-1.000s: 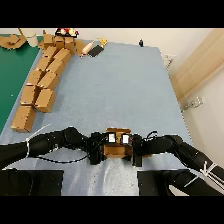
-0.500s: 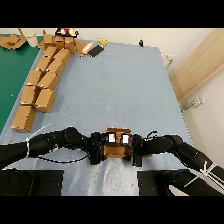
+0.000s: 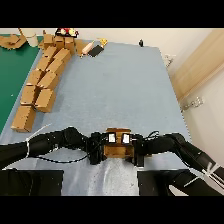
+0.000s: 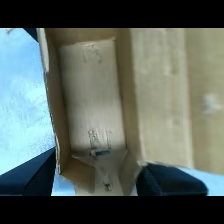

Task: Fold the box.

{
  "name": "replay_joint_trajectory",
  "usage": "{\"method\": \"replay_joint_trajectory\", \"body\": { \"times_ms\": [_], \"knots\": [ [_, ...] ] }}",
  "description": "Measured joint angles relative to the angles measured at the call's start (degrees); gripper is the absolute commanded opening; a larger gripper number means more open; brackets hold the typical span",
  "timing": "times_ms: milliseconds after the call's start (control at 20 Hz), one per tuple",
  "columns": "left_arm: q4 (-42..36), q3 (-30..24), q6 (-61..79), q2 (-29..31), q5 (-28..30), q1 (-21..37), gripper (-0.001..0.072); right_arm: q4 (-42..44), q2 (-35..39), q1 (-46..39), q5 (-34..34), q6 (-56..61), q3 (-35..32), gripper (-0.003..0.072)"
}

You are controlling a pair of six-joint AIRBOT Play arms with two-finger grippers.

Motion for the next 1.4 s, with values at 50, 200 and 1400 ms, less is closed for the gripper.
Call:
{"method": "replay_joint_trajectory", "body": {
  "times_ms": [50,200,1400],
  "knots": [
    [0.0,0.0,0.0,0.0,0.0,0.0,0.0384,-3.2,1.4,0.0,-0.9,3.6,0.6,0.072],
    [0.0,0.0,0.0,0.0,0.0,0.0,0.0383,-12.1,6.2,0.0,-7.3,13.9,1.8,0.0719],
    [0.0,0.0,0.0,0.0,-0.1,0.0,0.0384,7.6,13.6,-1.8,-10.3,77.7,6.4,0.0003]
  ]
}}
